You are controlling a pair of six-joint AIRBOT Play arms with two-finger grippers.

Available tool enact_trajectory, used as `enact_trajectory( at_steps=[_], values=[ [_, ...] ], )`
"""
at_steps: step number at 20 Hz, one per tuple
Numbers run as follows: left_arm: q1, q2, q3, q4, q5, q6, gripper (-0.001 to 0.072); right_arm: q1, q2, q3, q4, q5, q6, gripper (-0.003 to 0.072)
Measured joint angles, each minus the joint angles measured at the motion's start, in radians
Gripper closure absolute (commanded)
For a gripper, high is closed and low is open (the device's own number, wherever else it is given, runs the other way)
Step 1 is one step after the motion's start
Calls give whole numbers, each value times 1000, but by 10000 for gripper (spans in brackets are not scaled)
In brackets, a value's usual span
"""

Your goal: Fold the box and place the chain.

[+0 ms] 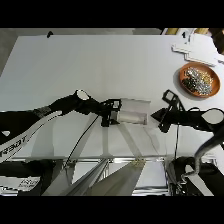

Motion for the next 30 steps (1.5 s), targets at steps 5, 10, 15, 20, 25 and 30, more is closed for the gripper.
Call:
enact_trajectory(
  at_steps=[5, 10, 15, 20, 25, 30],
  values=[
    [0, 0, 0, 1, -2, 0, 502, -193, -2, -1, -34, -13, 441, 667],
    [0, 0, 0, 1, -2, 1, 502, -242, -135, -8, -90, 37, 705, 668],
    [0, 0, 0, 1, -3, 1, 502, -170, -283, -18, -86, 51, 782, 667],
    [0, 0, 0, 1, -3, 1, 502, -120, -315, -21, 44, 79, 698, 575],
    [0, 0, 0, 1, -3, 1, 502, -109, -246, -21, 108, 124, 655, 476],
    [0, 0, 0, 1, -3, 1, 502, -107, -200, -22, 133, 180, 648, 343]
  ],
)
